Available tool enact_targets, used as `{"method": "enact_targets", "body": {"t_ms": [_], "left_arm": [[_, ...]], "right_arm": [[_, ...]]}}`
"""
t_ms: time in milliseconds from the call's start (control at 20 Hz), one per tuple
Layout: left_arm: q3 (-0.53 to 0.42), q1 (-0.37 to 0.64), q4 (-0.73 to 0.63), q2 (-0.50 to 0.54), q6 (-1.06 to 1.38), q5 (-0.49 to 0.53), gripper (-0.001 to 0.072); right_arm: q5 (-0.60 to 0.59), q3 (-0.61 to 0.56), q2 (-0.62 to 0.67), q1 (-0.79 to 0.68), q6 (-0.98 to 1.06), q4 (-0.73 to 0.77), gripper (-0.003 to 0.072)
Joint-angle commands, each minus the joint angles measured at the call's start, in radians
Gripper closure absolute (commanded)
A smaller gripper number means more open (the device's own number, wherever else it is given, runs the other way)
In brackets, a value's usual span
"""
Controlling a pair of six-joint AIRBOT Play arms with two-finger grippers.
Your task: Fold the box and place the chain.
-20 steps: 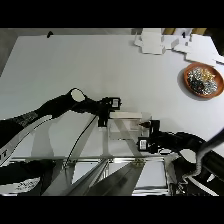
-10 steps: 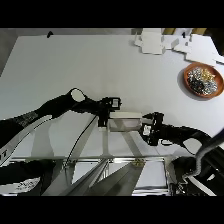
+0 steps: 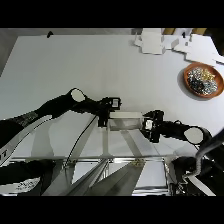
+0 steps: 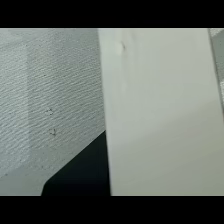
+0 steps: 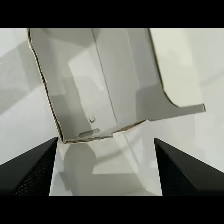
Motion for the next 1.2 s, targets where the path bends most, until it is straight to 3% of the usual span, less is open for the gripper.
{"method": "enact_targets", "body": {"t_ms": [0, 450, 600, 850, 1150], "left_arm": [[0.000, 0.000, 0.000, 0.000, 0.002, 0.001, 0.0701], [0.000, 0.000, 0.000, 0.000, 0.002, 0.001, 0.0701], [0.000, 0.000, 0.000, 0.000, 0.002, 0.000, 0.0701], [0.000, 0.000, 0.000, 0.000, 0.002, 0.001, 0.0701], [0.000, 0.000, 0.000, 0.000, 0.002, 0.000, 0.0701]], "right_arm": [[0.045, 0.001, -0.006, -0.052, -0.106, 0.096, 0.0023], [0.077, 0.003, -0.112, -0.092, -0.249, 0.214, 0.0023], [0.106, 0.051, -0.213, -0.093, -0.327, 0.265, 0.0024], [0.205, 0.164, -0.395, -0.092, -0.331, 0.260, 0.0024], [0.260, 0.164, -0.406, -0.184, -0.332, 0.209, 0.0024]]}}
